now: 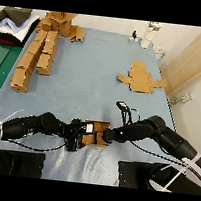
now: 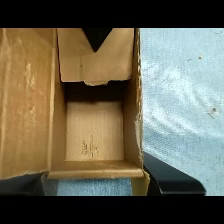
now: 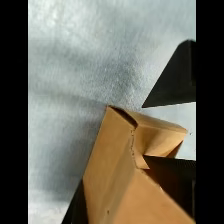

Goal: Fold the box.

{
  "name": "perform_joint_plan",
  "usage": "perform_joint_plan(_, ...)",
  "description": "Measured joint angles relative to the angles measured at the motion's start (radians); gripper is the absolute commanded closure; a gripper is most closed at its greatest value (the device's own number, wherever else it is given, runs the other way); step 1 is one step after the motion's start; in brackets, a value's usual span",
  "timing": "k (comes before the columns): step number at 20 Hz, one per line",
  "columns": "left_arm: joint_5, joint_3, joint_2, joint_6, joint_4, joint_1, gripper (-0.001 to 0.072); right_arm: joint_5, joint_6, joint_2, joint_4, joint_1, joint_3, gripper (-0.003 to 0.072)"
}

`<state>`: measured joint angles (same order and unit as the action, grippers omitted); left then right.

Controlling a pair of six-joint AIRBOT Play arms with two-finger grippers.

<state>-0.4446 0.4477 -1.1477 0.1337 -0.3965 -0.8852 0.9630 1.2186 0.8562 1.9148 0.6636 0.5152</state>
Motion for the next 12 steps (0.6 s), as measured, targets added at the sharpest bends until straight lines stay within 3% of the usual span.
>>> perform_joint_plan(9, 0.000, 0.000, 0.000, 0.000, 0.000, 0.000, 0.0196, 0.124, -0.414, 0.273, -0.267, 0.248, 0.212, 0.0248)
perform_joint_plan(10, 0.000, 0.000, 0.000, 0.000, 0.000, 0.000, 0.0196, 0.140, -0.433, 0.307, -0.281, 0.259, 0.232, 0.0277)
perform_joint_plan(12, -0.001, 0.000, 0.000, -0.002, 0.000, 0.000, 0.0196, 0.169, -0.461, 0.358, -0.305, 0.272, 0.263, 0.0418)
